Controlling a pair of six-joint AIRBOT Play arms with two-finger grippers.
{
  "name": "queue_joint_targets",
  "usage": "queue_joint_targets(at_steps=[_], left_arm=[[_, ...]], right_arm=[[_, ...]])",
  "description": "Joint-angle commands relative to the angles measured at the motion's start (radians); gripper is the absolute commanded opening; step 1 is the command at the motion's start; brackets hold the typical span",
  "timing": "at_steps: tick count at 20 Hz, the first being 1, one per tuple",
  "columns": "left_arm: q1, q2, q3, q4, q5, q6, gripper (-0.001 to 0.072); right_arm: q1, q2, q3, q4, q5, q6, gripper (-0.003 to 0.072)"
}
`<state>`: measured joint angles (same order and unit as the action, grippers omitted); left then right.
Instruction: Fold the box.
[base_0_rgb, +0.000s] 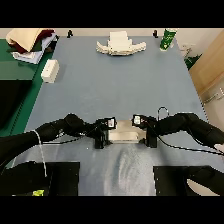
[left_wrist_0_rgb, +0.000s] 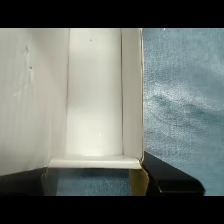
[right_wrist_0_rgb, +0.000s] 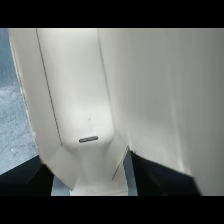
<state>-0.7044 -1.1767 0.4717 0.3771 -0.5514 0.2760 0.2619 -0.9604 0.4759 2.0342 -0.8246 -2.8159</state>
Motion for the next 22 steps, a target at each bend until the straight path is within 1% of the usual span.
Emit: queue_joint_targets(at_steps=[1,3,4,5,6,7,8,9,10,11,13,14,16,18,19,20,22], left_arm=[[0.0,0.0,0.001,0.0,0.0,0.0,0.0508],[0.0,0.0,0.001,0.0,0.0,0.0,0.0508],[0.0,0.0,0.001,0.0,0.0,0.0,0.0508],[0.0,0.0,0.001,0.0,0.0,0.0,0.0508],[0.0,0.0,0.001,0.0,0.0,0.0,0.0508],[0.0,0.0,0.001,0.0,0.0,0.0,0.0508],[0.0,0.0,0.001,0.0,0.0,0.0,0.0508],[0.0,0.0,0.001,0.0,0.0,0.0,0.0508],[0.0,0.0,0.001,0.0,0.0,0.0,0.0508],[0.0,0.0,0.001,0.0,0.0,-0.001,0.0508],[0.0,0.0,0.001,0.0,0.0,0.0,0.0508],[0.0,0.0,0.001,0.0,0.0,0.0,0.0508],[0.0,0.0,0.001,0.0,0.0,0.0,0.0508],[0.0,0.0,0.001,0.0,0.0,0.0,0.0508],[0.0,0.0,0.001,0.0,0.0,0.0,0.0508],[0.0,0.0,0.001,0.0,0.0,0.0,0.0508],[0.0,0.0,0.001,0.0,-0.001,0.0,0.0509]], right_arm=[[0.0,0.106,0.001,-0.17,-0.132,0.198,0.072],[0.0,0.187,0.001,-0.258,-0.269,0.365,0.072],[0.0,0.232,0.001,-0.279,-0.338,0.514,0.0717],[0.0,0.272,0.001,-0.269,-0.387,0.682,0.0709],[0.0,0.306,0.001,-0.217,-0.418,0.853,0.0709],[0.0,0.335,0.0,-0.12,-0.427,1.017,0.0668],[0.0,0.348,0.0,0.007,-0.42,1.136,0.0502],[0.003,0.349,-0.002,0.153,-0.38,1.174,0.0337],[0.015,0.343,-0.002,0.248,-0.317,1.173,0.0334],[0.037,0.33,-0.002,0.298,-0.219,1.173,0.0334],[0.076,0.268,0.004,0.321,-0.029,1.175,0.0334],[0.085,0.214,0.023,0.321,0.032,1.175,0.0334],[0.087,0.094,0.091,0.314,0.079,1.174,0.0334],[0.087,-0.021,0.175,0.253,0.11,1.174,0.0334],[0.087,-0.075,0.212,0.226,0.117,1.174,0.0317],[0.087,-0.126,0.244,0.211,0.117,1.174,0.0269],[0.087,-0.222,0.286,0.206,0.119,1.164,0.0269]])
